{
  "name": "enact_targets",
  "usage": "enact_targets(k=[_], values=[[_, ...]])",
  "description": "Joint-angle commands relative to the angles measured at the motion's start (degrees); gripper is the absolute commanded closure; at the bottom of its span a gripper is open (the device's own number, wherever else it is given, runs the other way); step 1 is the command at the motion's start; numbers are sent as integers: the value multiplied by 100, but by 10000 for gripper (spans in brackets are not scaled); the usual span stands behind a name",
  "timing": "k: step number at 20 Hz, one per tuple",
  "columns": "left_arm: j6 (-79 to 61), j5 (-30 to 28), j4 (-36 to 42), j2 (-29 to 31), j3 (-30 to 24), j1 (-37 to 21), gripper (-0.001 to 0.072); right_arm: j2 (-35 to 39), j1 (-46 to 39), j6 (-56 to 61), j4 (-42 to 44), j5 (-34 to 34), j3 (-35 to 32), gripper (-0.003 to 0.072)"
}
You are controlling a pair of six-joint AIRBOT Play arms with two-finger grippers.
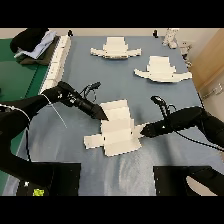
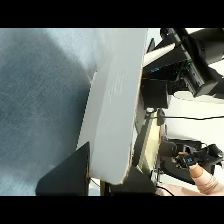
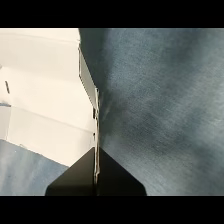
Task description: Fold the box.
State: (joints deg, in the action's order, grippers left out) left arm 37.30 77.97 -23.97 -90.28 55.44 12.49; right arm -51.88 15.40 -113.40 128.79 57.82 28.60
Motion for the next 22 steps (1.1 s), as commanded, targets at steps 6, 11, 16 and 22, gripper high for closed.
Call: enact_targets(k=[6,11,16,22], values=[[-299,13,87,-2,4,42,694,4,7,2,4,13,0,683],[-323,22,197,-2,4,42,693,4,4,-2,-101,-4,4,608],[-1113,2,361,0,107,48,694,4,-13,273,-1556,-90,68,419],[-2662,-448,258,387,210,417,695,9,-44,3401,-3952,-225,306,407]])
